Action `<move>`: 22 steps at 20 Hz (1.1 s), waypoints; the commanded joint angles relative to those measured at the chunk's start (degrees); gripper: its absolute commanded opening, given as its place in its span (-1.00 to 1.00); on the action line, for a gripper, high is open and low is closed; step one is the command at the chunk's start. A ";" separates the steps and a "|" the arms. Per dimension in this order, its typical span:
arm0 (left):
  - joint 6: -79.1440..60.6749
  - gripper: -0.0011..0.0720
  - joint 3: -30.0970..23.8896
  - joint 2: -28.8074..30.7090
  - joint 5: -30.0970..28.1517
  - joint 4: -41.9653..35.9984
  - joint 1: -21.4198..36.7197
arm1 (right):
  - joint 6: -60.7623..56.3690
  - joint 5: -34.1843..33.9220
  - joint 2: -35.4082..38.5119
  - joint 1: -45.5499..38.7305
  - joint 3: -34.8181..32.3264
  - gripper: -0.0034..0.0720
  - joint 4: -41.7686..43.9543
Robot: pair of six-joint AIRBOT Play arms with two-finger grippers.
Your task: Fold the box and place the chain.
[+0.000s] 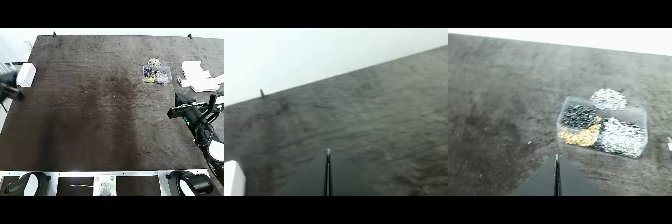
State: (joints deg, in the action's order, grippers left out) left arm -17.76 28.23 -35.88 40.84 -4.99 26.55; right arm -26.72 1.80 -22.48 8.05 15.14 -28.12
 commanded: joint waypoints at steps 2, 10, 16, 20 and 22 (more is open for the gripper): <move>-0.26 -0.94 -10.54 6.64 -3.41 -2.73 -10.38 | 1.88 4.28 0.15 0.02 -0.24 -0.88 -0.68; -1.86 -0.94 -12.11 6.64 -10.03 -4.48 -26.58 | 1.68 4.24 3.28 0.00 -0.83 -0.88 -1.51; -2.23 -0.92 -12.11 6.62 -11.85 -4.42 -27.67 | 2.10 2.51 4.90 0.02 -4.79 -0.87 -2.54; -1.73 -0.92 -12.11 6.62 -11.78 -4.44 -27.67 | 1.22 2.54 4.90 0.02 -6.97 -0.87 -2.40; -1.62 -0.92 -12.09 6.62 -11.63 -4.46 -27.67 | 1.22 2.54 4.90 0.02 -7.06 -0.87 -2.40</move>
State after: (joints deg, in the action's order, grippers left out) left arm -19.77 16.14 -29.30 29.30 -9.41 -1.02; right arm -25.21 4.45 -17.65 8.05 8.86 -30.44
